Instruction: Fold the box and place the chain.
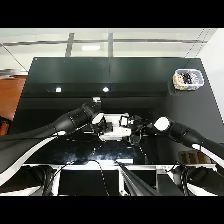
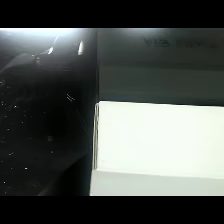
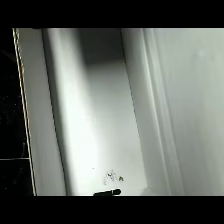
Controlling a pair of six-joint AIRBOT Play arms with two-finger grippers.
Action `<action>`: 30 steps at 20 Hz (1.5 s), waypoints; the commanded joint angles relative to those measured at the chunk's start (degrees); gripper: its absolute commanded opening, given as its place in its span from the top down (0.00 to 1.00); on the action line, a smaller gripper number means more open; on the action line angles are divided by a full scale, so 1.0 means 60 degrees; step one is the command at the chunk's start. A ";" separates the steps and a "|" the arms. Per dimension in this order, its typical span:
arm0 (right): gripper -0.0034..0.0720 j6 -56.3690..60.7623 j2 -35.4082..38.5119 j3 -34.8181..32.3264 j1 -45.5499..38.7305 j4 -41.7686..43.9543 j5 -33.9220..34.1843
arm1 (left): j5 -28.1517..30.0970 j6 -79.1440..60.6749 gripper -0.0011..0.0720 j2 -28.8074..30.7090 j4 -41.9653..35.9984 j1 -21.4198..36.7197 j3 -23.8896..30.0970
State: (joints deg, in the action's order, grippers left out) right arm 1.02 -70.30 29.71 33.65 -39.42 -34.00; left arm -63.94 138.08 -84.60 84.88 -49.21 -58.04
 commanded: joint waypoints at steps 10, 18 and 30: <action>0.02 0.2229 0.1759 0.0095 -0.0015 -0.3472 -0.1508 | -0.0594 -0.0525 0.94 0.0178 0.0506 0.0208 0.0000; 0.19 0.1504 0.1341 0.0095 0.0015 -0.2528 -0.0947 | -0.0627 -0.0525 0.94 0.0178 0.0543 0.0204 0.0004; 0.61 0.1428 0.1271 0.0095 0.0018 -0.0841 -0.0714 | -0.0612 -0.0514 0.94 0.0178 0.0528 0.0204 0.0004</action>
State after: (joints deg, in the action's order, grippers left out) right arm 9.61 -62.57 30.24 33.71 -48.14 -39.03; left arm -67.72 134.96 -83.55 88.07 -48.01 -58.04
